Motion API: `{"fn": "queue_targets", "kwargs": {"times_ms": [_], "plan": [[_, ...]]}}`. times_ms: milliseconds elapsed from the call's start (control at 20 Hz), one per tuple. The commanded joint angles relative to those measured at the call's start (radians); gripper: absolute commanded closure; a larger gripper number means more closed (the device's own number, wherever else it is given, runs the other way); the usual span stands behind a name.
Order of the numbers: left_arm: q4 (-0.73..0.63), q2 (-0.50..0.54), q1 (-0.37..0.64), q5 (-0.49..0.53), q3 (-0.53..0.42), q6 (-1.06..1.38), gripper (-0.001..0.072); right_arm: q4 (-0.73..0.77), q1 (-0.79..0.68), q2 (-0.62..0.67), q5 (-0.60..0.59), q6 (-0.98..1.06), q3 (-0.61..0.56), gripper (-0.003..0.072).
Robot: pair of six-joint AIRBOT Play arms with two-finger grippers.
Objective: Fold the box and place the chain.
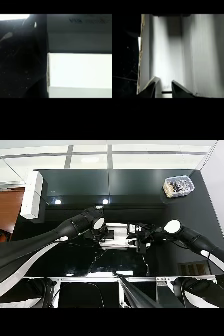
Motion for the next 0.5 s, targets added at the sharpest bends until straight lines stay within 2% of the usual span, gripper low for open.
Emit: {"fn": "queue_targets", "kwargs": {"times_ms": [0, 200, 300, 350, 400, 450], "plan": [[-0.003, 0.000, 0.001, 0.003, 0.001, -0.001, 0.0682, 0.075, 0.002, -0.032, 0.009, 0.026, 0.000, 0.0455], [-0.003, 0.000, 0.001, -0.002, 0.001, -0.001, 0.0683, 0.075, 0.002, -0.040, 0.006, 0.072, 0.000, 0.0454], [-0.003, 0.000, 0.001, -0.002, 0.001, -0.001, 0.0683, 0.069, 0.002, -0.040, 0.005, 0.121, 0.000, 0.0295], [-0.003, 0.000, 0.001, -0.002, 0.001, -0.001, 0.0683, 0.051, 0.002, -0.040, 0.019, 0.135, 0.000, 0.0432], [-0.003, 0.000, 0.001, -0.002, 0.001, -0.001, 0.0682, 0.034, 0.002, -0.040, 0.028, 0.139, 0.000, 0.0458], [-0.003, 0.000, 0.001, -0.002, 0.001, -0.001, 0.0682, 0.029, 0.002, -0.040, 0.025, 0.150, 0.000, 0.0277]]}}
